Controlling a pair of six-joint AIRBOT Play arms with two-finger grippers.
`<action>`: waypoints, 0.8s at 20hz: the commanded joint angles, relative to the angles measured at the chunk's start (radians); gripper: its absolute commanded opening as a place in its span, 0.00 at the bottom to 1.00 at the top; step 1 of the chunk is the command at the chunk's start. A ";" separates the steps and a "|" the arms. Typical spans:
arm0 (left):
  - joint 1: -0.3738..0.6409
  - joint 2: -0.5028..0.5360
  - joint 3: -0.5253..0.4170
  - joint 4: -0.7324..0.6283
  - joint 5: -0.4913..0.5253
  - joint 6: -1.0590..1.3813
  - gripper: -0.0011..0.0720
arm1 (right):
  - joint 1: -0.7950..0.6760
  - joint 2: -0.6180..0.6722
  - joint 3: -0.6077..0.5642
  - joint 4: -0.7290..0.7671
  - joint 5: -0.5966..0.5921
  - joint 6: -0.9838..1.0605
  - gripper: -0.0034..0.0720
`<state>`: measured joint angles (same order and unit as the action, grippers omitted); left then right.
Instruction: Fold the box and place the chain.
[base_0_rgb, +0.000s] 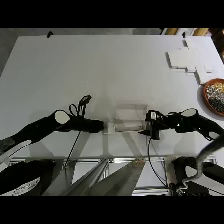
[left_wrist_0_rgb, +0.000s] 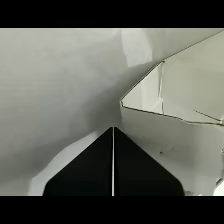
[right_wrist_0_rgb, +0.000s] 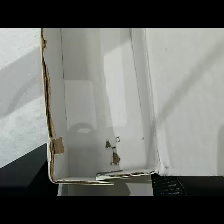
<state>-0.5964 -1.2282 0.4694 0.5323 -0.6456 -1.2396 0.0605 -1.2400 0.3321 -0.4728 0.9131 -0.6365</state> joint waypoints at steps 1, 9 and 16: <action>-0.010 -0.009 0.006 -0.060 -0.022 0.055 0.02 | 0.000 0.001 0.001 0.000 0.000 0.000 0.58; -0.043 -0.009 0.151 0.003 -0.099 0.061 0.36 | 0.000 0.001 0.001 0.000 0.000 0.000 0.58; -0.046 -0.009 0.154 0.000 -0.103 0.046 0.40 | 0.000 0.001 0.001 0.000 0.000 0.000 0.58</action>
